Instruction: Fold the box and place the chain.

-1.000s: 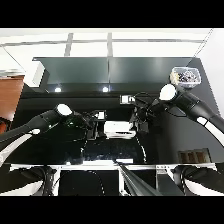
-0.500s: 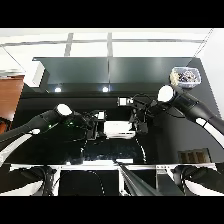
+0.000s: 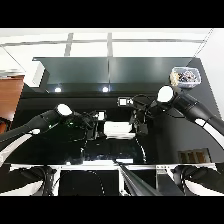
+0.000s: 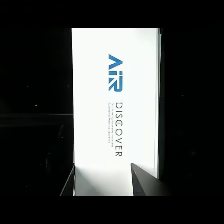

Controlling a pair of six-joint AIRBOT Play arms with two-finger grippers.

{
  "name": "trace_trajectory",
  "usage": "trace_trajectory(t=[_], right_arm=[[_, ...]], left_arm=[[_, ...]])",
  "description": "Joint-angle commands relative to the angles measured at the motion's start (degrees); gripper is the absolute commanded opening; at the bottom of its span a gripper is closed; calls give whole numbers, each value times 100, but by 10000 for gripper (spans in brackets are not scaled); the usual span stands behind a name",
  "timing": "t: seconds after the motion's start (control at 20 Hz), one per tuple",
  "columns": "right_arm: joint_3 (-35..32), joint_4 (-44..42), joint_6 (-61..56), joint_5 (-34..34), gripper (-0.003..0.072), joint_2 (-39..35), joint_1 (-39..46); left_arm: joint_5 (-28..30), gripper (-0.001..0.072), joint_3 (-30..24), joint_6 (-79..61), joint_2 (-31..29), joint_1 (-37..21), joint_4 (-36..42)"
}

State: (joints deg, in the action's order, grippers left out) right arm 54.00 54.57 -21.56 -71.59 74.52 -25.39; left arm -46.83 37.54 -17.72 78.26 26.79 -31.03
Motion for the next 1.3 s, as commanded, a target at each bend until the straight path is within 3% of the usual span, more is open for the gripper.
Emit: trace_trajectory(t=[0.0, 0.45, 0.75, 1.0, 1.05, 1.1, 1.15, 1.25], right_arm=[[4, -37, -96, -149, 389, -9, -2], [0, -111, -337, -149, 381, -116, -15], [-216, -168, -378, 319, 381, -118, -306], [129, -142, -2061, -153, 380, -522, 125], [127, -210, -2804, -254, 336, -636, 334], [83, -546, -3366, -457, 106, -680, 562], [-70, -1167, -3434, -673, 13, -678, 737], [-686, -2614, -2876, -632, 14, -675, 861]], left_arm=[[26, 410, 4, 13, 2, -4, 15], [26, 410, 4, 13, 2, -4, 17], [26, 410, 4, 15, 2, -4, 17], [26, 410, 4, 15, 2, -4, 17], [26, 410, 4, 15, 2, -4, 17], [22, 410, 4, 17, 2, -4, 17], [11, 410, 4, 22, 2, -4, 17], [13, 410, 4, 22, 2, -4, 17]])
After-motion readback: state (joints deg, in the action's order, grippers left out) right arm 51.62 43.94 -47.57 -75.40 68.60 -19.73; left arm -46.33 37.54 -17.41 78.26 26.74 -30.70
